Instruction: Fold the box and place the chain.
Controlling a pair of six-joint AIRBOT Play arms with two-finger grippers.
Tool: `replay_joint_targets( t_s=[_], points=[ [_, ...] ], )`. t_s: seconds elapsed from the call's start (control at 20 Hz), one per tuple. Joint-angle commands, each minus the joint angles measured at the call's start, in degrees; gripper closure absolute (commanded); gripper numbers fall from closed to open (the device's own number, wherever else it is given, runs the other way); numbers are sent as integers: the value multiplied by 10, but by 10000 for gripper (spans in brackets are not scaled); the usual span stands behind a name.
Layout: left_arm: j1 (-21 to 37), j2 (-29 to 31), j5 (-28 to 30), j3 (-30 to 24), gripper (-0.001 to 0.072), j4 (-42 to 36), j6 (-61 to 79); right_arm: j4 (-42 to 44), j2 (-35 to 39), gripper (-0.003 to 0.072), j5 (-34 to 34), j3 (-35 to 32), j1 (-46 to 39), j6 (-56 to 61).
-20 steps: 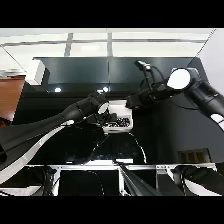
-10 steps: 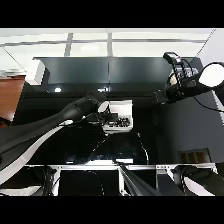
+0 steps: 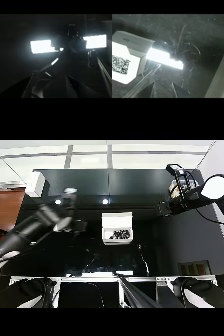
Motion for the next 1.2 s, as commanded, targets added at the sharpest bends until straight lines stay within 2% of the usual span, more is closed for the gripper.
replay_joint_targets(
  t_s=[0.0, 0.05, 0.1, 0.2, 0.25, 0.3, 0.35, 0.5, 0.6, 0.8, 1.0, 1.15],
  points=[
    [146, 92, 163, -150, 248, -197, 134, -8, 0, 422, -4, -7, 0, 0],
    [170, 99, 214, -185, 248, -305, 268, -8, 0, 422, -3, -13, 0, 0],
    [180, 99, 239, -212, 248, -410, 438, -8, 0, 422, -3, -18, 0, 0],
    [172, 90, 219, -240, 245, -534, 750, -7, 0, 422, -3, -28, 0, 0],
    [161, 83, 210, -245, 240, -553, 849, -7, 0, 422, -1, -30, 0, 0],
    [145, 76, 209, -246, 133, -558, 930, -7, 0, 422, -1, -32, 0, 0],
    [130, 70, 218, -246, -7, -557, 1000, -7, 0, 422, -2, -32, 0, 0],
    [98, 56, 261, -237, -5, -569, 1210, -7, 0, 422, -3, -32, 0, 1],
    [108, 21, 254, -220, -5, -623, 1286, -6, 0, 422, -3, -32, 0, 13],
    [184, -63, 223, -196, -8, -769, 1461, -6, 0, 422, -4, -32, 0, 22],
    [193, -128, 217, -164, -8, -769, 1483, -6, 0, 422, -7, -32, 0, 24],
    [194, -150, 220, -143, -8, -770, 1480, -6, 0, 422, -14, -32, 0, 26]
  ],
)
